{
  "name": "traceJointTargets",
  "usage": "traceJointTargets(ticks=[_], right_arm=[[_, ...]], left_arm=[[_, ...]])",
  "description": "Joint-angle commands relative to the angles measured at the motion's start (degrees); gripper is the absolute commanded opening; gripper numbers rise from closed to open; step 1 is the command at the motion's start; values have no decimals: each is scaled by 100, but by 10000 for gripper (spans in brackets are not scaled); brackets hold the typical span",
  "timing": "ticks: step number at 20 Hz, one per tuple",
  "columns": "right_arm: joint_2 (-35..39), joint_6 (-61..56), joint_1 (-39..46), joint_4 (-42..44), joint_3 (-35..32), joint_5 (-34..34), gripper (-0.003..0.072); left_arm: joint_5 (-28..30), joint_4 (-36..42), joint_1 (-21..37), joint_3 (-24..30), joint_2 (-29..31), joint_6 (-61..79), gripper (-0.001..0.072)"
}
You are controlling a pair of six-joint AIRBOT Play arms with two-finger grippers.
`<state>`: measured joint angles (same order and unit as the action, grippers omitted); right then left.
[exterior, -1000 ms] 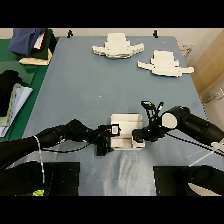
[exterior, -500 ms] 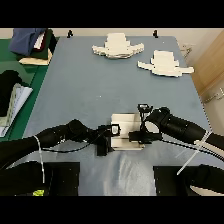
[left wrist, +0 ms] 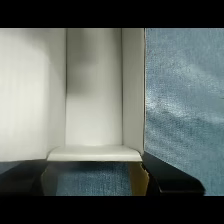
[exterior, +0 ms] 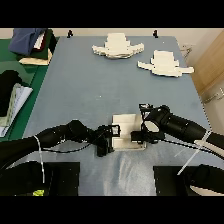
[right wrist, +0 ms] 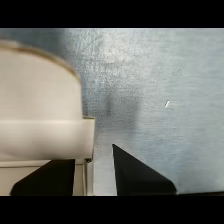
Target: Fold the box.
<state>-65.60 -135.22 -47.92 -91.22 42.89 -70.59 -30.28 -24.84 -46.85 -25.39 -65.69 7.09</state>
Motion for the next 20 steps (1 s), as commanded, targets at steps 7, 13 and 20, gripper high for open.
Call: traceJointTargets(ticks=[7, 13, 20], right_arm=[[9, 118, -7, 597, 24, 109, 445], [9, -136, -7, 634, 22, 227, 283], [-28, -522, -247, -24, -42, 293, 8]], left_arm=[[15, 2, 4, -2, 2, -9, 526], [15, 2, 4, -4, 2, -9, 526], [13, 2, 4, -2, 2, -9, 525]])
